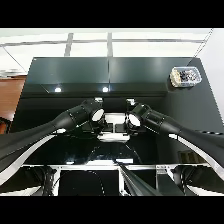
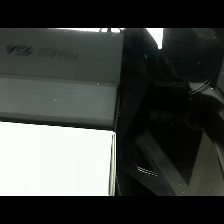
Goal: Fold the box and place the chain.
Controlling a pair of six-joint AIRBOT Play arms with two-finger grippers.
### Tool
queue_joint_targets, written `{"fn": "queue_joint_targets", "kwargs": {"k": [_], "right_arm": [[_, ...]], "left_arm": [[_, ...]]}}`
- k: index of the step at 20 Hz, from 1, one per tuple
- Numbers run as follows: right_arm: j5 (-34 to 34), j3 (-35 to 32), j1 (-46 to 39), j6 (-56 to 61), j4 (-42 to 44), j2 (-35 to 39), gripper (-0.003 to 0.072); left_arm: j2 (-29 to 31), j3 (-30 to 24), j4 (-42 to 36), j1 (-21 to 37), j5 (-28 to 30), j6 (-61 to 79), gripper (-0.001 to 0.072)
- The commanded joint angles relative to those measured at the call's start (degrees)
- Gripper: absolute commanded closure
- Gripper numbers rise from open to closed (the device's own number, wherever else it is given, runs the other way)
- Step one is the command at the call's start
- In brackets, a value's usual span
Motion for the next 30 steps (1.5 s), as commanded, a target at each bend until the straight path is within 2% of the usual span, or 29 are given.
{"fn": "queue_joint_targets", "kwargs": {"k": [1,2,5,10,11,12,13,16,19,21,23,25,26,27,28,30], "right_arm": [[0.0,0.5,0.0,0.3,-0.2,0.0,0.0516],[0.2,0.5,0.0,0.3,-0.2,0.0,0.0518],[1.4,0.5,0.0,0.3,-0.7,0.0,0.0676],[1.5,0.5,0.0,0.3,-0.5,0.0,0.0671],[1.5,0.6,-0.2,0.3,-0.5,0.0,0.0594],[1.8,0.7,-0.3,0.3,-0.5,0.2,0.0365],[2.4,0.9,-0.5,0.0,-0.6,0.4,0.0309],[4.6,2.1,-0.5,-6.9,-3.2,3.4,0.0309],[10.8,5.0,-0.9,-10.9,-12.9,11.5,0.031],[12.5,7.1,-2.1,-11.8,-23.6,19.0,0.0311],[11.3,7.1,-4.7,-11.8,-39.8,25.7,0.0311],[9.1,7.1,-10.3,-11.7,-51.4,27.2,0.031],[4.6,6.7,-15.2,-11.8,-52.8,26.9,0.0308],[-2.9,5.2,-21.2,-11.6,-51.7,26.4,0.0093],[-9.0,3.8,-27.1,-11.5,-49.0,25.3,-0.0034],[-15.6,3.4,-39.6,-11.6,-35.6,19.8,-0.0034]], "left_arm": [[0.0,0.0,-0.2,0.0,0.0,-0.1,0.0679],[0.0,0.0,-0.2,0.0,0.0,-0.1,0.0679],[0.0,0.0,-0.2,0.0,0.0,-0.1,0.0679],[0.0,0.0,-0.2,0.0,0.0,-0.1,0.0679],[0.0,0.0,-0.2,0.0,0.0,-0.1,0.0678],[0.0,0.0,-0.2,0.0,0.0,-0.1,0.0679],[0.0,0.0,-0.2,0.0,0.0,-0.1,0.0678],[0.0,0.0,-0.1,0.0,0.0,-0.1,0.0678],[0.0,0.0,0.0,0.0,0.2,-0.1,0.0679],[0.0,0.0,0.1,0.0,0.2,-0.1,0.0679],[0.0,0.0,0.1,0.0,0.2,-0.1,0.0679],[0.0,0.0,0.1,0.0,0.2,-0.1,0.0679],[0.0,0.0,0.1,0.0,0.2,-0.1,0.0679],[0.0,0.0,0.1,0.0,0.2,-0.1,0.0679],[0.0,0.0,0.1,0.0,0.2,-0.1,0.0679],[0.0,0.0,0.1,0.0,0.2,-0.1,0.0678]]}}
